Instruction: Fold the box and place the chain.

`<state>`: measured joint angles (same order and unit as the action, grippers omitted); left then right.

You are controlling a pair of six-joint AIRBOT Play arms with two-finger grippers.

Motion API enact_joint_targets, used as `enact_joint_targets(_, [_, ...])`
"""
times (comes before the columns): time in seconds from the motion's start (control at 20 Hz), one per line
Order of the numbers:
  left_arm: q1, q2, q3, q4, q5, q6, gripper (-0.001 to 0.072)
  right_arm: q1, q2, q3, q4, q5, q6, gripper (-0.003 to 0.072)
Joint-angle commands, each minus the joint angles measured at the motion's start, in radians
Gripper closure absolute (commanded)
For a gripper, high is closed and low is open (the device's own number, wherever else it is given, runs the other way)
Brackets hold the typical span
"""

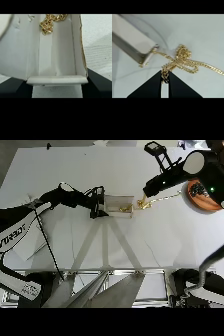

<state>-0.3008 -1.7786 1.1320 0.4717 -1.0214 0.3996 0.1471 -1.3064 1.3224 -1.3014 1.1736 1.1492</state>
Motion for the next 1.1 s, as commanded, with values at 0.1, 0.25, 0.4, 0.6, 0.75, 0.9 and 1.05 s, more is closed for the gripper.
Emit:
enact_joint_targets(0.1, [0.000,-0.001,0.000,0.000,0.000,0.000,0.0383,0.113,-0.024,0.000,0.052,-0.061,-0.059,0.0680])
enact_joint_targets(0.25, [0.000,-0.001,0.000,0.000,0.000,0.000,0.0383,0.146,-0.097,0.000,0.053,-0.066,-0.054,0.0680])
enact_joint_targets(0.4, [0.000,-0.001,0.000,0.000,0.000,0.000,0.0383,0.151,-0.187,0.000,0.048,-0.093,-0.030,0.0680])
enact_joint_targets(0.6, [0.000,-0.001,0.000,0.000,0.000,0.000,0.0383,0.151,-0.256,0.000,0.051,-0.110,0.006,0.0678])
enact_joint_targets(0.75, [0.000,-0.001,0.000,0.000,0.000,0.000,0.0383,0.151,-0.239,0.000,0.052,-0.094,0.005,0.0536])
enact_joint_targets(0.9, [0.000,-0.001,0.000,0.000,0.000,0.000,0.0383,0.151,-0.185,0.000,0.042,-0.079,-0.008,0.0503])
enact_joint_targets(1.05, [0.000,-0.001,0.000,0.000,0.000,0.000,0.0383,0.149,-0.103,0.000,0.004,-0.035,-0.064,0.0498])
